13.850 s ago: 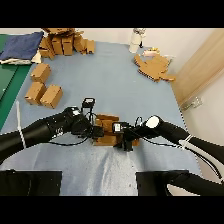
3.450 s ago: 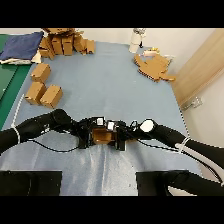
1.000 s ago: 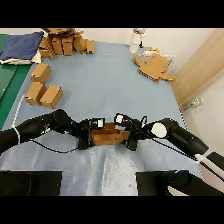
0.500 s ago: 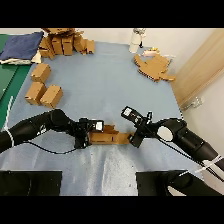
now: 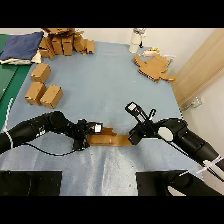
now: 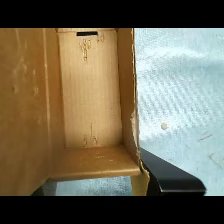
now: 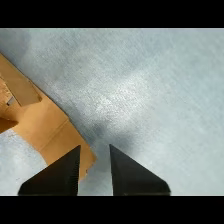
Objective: Fold the box.
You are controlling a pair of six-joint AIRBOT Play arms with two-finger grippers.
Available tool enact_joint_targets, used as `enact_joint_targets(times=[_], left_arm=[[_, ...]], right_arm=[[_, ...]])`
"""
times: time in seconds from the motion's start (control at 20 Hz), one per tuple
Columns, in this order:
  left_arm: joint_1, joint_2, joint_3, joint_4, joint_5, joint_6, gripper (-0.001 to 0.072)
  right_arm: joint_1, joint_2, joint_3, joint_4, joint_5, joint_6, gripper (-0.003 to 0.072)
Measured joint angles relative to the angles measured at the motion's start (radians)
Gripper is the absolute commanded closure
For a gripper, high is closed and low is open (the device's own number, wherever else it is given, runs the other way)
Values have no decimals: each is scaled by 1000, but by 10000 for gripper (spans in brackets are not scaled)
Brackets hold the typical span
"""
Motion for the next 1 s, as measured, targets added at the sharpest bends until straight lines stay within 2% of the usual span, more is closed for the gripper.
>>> enact_joint_targets(times=[0.05, 0.3, 0.6, 0.7, 1.0], left_arm=[[0, -2, -2, 0, 8, -8, 422], [0, -15, -3, 2, 29, -50, 421], [0, -19, -3, 4, 35, -71, 422], [0, -20, -3, 4, 37, -73, 422], [0, -20, -3, 4, 39, -76, 422]], right_arm=[[0, 0, 0, 11, 0, 11, 683], [0, 0, 0, 129, 3, 41, 685], [0, 0, 11, 555, 24, -145, 685], [0, -1, 16, 660, -12, -212, 685], [0, -46, 21, 835, -179, -358, 686]])
